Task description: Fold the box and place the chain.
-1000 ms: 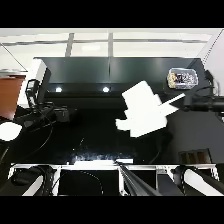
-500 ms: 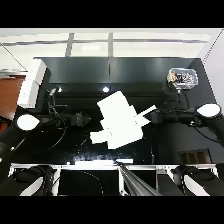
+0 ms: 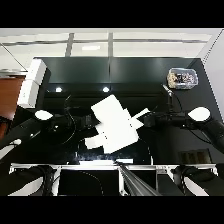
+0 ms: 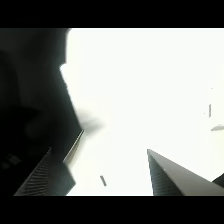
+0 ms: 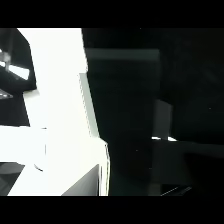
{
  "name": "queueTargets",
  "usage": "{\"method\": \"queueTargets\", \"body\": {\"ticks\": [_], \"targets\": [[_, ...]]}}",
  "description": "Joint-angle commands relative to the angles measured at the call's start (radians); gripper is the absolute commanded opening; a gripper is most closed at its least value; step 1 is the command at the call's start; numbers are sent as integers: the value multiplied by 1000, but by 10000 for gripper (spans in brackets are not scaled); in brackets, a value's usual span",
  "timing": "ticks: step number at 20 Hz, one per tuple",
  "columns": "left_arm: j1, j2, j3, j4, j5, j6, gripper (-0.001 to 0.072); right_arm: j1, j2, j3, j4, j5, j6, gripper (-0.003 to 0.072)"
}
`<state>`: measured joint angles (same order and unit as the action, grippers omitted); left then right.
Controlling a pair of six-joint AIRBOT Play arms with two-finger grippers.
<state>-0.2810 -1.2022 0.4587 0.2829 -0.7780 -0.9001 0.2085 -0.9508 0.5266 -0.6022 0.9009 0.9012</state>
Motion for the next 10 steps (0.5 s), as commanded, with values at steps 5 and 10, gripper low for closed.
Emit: {"method": "queueTargets", "body": {"ticks": [5,10], "targets": [[0,-139,9,-176,-108,396,688,6,0,0,0,5,8,46],[11,-211,35,-177,-283,579,688,6,1,0,-1,10,8,46]]}}
